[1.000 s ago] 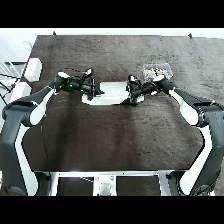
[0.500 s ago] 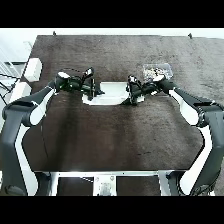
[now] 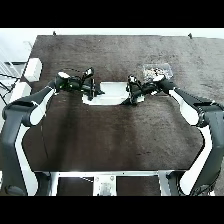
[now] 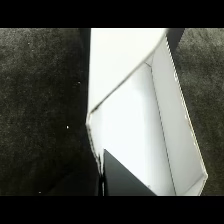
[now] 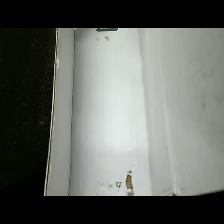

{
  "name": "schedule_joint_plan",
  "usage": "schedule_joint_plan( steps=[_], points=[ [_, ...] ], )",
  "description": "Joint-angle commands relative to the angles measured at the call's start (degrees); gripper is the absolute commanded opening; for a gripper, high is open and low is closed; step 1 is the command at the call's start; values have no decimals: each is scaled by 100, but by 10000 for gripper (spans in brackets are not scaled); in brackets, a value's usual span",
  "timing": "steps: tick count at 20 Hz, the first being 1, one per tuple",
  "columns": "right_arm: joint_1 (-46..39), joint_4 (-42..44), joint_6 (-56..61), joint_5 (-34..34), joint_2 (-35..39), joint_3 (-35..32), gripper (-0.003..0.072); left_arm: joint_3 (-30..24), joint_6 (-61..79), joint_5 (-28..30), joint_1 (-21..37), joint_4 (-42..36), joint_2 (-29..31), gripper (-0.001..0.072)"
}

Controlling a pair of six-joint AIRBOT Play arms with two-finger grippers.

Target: Fold the box and place the chain.

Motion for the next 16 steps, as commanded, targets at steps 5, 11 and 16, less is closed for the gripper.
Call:
schedule_joint_plan(
  steps=[5,11,16],
  points=[
    [0,-9,0,20,-4,2,497,2,2,11,2,0,2,20],
    [0,-9,0,20,-4,2,497,2,2,11,2,0,2,20],
    [-2,-9,0,20,-4,2,497,2,-11,-9,2,-63,2,20]
  ],
)
